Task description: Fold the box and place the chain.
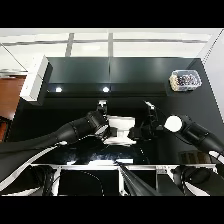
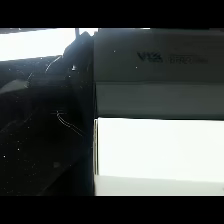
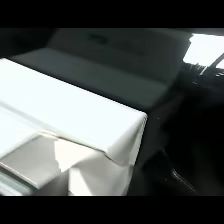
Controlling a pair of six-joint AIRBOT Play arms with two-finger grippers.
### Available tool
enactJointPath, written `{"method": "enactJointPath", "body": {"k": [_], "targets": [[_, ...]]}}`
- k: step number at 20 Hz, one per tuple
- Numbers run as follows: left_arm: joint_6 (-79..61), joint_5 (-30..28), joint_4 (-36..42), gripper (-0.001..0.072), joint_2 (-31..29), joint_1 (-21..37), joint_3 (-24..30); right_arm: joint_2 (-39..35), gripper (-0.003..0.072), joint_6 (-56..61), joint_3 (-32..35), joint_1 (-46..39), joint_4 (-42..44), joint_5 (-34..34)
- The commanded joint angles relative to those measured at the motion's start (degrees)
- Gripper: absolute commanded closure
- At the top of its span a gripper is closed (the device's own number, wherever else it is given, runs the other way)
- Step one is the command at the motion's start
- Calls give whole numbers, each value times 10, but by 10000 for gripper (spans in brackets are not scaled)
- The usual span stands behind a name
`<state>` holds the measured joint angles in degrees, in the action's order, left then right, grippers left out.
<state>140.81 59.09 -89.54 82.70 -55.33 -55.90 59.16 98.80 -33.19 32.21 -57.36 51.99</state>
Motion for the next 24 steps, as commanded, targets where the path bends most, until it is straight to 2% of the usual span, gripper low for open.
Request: {"method": "enactJointPath", "body": {"k": [1, 4, 10, 13, 18, 19, 24], "targets": [[0, -1, 0, 681, 0, 0, 0, 0, 404, 51, -23, 24, -43, -13], [0, -1, 0, 681, 0, 0, 0, 0, 403, 66, -30, 31, -57, -5], [0, -1, 0, 681, 0, 0, 0, 1, 404, 155, -30, 82, -160, 8], [0, 0, -1, 681, 0, 0, 0, 17, 404, 181, -34, 97, -179, 16], [0, 0, -1, 681, 0, 0, 0, 81, 406, 227, -84, 123, -224, 48], [0, 0, -1, 681, 0, 0, 0, 90, 433, 231, -95, 124, -228, 60], [0, 2, 0, 681, 0, 0, 0, 108, 434, 268, -128, 132, -241, 97]]}}
